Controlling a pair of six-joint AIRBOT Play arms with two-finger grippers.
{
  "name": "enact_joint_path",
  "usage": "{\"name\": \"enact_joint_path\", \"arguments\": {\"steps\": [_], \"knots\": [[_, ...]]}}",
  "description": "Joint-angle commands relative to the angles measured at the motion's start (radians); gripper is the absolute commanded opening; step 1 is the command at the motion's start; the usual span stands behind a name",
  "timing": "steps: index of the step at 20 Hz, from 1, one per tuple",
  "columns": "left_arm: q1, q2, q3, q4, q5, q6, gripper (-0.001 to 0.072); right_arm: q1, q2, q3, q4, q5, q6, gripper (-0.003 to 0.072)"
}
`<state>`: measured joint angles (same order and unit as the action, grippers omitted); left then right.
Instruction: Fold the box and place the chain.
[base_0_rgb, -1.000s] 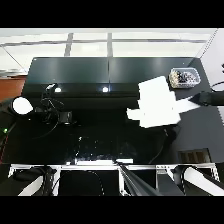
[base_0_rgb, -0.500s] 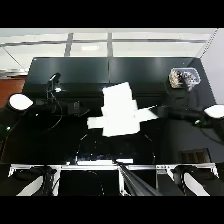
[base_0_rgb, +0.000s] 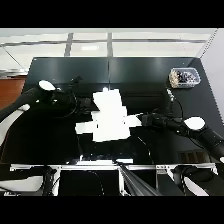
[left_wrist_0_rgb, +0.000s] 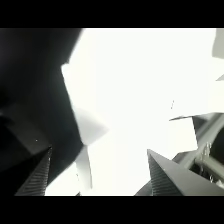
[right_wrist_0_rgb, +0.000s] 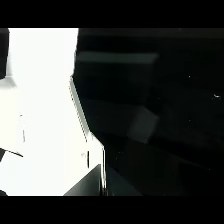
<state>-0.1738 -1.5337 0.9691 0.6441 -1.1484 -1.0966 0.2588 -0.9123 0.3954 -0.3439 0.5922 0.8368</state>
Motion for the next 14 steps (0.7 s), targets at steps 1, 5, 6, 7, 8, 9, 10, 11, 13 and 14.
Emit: {"name": "enact_joint_path", "arguments": {"steps": [1,5,6,7,8,9,10,11,13,14], "knots": [[0.000,-0.141,0.095,-0.075,-0.129,0.101,0.0704,0.012,0.001,-0.003,0.005,-0.007,0.001,0.0017],[-0.034,-0.229,0.221,-0.062,-0.309,0.282,0.0677,0.012,0.001,-0.003,0.005,0.010,0.000,0.0017],[-0.053,-0.249,0.263,0.008,-0.332,0.282,0.0571,0.012,0.001,-0.003,0.004,0.013,0.000,0.0017],[-0.067,-0.268,0.298,0.048,-0.359,0.285,0.0482,0.012,0.001,-0.003,0.004,0.013,0.000,0.0017],[-0.079,-0.292,0.332,0.061,-0.412,0.309,0.0397,0.012,0.001,-0.003,0.004,0.013,0.000,0.0017],[-0.085,-0.316,0.359,0.061,-0.472,0.335,0.0289,0.012,0.001,-0.003,0.004,0.013,0.000,0.0017],[-0.087,-0.335,0.380,0.063,-0.495,0.338,0.0217,0.012,0.001,-0.003,0.004,0.013,0.000,0.0018],[-0.087,-0.344,0.389,0.061,-0.493,0.340,0.0134,0.012,0.001,-0.003,0.003,0.013,0.000,0.0017],[-0.087,-0.350,0.400,0.062,-0.485,0.369,0.0097,0.012,0.001,-0.003,0.003,0.013,0.000,0.0017],[-0.087,-0.350,0.404,0.062,-0.474,0.374,0.0045,0.012,0.001,-0.003,0.003,0.013,0.000,0.0017]]}}
